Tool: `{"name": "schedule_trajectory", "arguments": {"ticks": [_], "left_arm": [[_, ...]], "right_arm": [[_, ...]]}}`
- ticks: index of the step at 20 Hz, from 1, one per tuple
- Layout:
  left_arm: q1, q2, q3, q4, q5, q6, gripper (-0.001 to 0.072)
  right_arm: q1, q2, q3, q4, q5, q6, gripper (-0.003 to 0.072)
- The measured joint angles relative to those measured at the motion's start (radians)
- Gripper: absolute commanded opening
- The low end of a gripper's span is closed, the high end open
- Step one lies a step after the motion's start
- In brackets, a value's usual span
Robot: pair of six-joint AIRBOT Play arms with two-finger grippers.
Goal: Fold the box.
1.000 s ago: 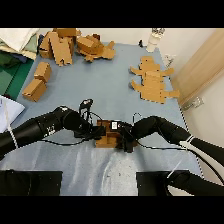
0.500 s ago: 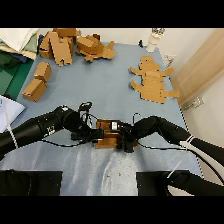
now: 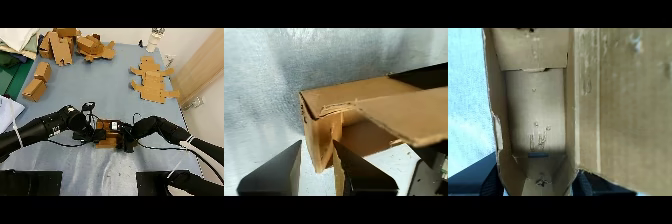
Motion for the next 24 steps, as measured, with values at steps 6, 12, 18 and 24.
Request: {"name": "schedule_trajectory", "arguments": {"ticks": [6, 12, 18, 24], "left_arm": [[-0.021, -0.066, 0.045, 0.024, -0.003, -0.011, 0.0295], [-0.028, -0.148, 0.073, 0.045, -0.002, -0.029, 0.0293], [-0.029, -0.184, 0.080, 0.056, -0.014, -0.060, 0.0013], [-0.029, -0.194, 0.081, 0.051, -0.006, -0.059, 0.0015]], "right_arm": [[0.000, 0.000, 0.000, 0.001, 0.000, 0.000, 0.0463], [0.000, 0.000, 0.000, 0.001, 0.001, 0.000, 0.0463], [0.000, 0.000, 0.000, 0.004, -0.004, 0.008, 0.0463], [0.000, 0.000, 0.000, 0.003, -0.003, 0.002, 0.0463]]}}
